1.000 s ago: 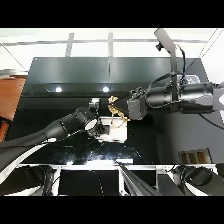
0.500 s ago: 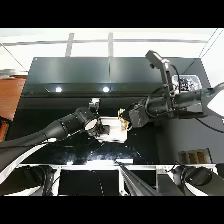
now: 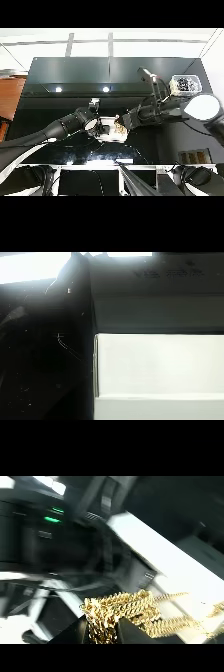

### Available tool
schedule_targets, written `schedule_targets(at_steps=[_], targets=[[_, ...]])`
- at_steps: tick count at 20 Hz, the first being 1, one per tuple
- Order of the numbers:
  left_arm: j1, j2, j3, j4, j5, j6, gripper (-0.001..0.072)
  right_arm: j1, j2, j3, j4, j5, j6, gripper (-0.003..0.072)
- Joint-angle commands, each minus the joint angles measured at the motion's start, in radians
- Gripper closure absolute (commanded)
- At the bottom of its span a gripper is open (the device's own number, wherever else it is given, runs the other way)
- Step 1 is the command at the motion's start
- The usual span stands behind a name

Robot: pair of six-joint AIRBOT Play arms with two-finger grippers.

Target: Fold the box and place the chain.

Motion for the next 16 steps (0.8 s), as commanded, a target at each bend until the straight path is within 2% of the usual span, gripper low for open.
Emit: schedule_targets(at_steps=[1,7,8,9,10,14,16], targets=[[0.001,0.000,0.000,0.003,0.002,0.000,0.0679,0.004,-0.039,-0.069,-0.023,-0.045,0.002,0.0664],[0.001,-0.001,0.000,0.003,0.002,0.000,0.0679,0.016,-0.130,-0.097,-0.021,-0.154,-0.003,0.0663],[0.001,-0.001,0.000,0.003,0.002,0.000,0.0679,0.016,-0.133,-0.097,-0.023,-0.151,-0.002,0.0535],[0.001,-0.001,0.000,0.003,0.002,0.000,0.0679,0.011,-0.132,-0.097,-0.023,-0.139,-0.002,0.0276],[0.001,-0.001,0.000,0.003,0.002,0.000,0.0679,-0.001,-0.132,-0.097,-0.026,-0.113,-0.003,0.0139],[0.001,-0.001,0.000,0.003,0.001,0.000,0.0679,-0.132,-0.083,-0.097,-0.149,0.054,-0.006,0.0134],[0.001,-0.001,0.000,0.003,0.001,0.000,0.0679,-0.229,-0.029,-0.097,-0.271,0.075,0.000,0.0134]])
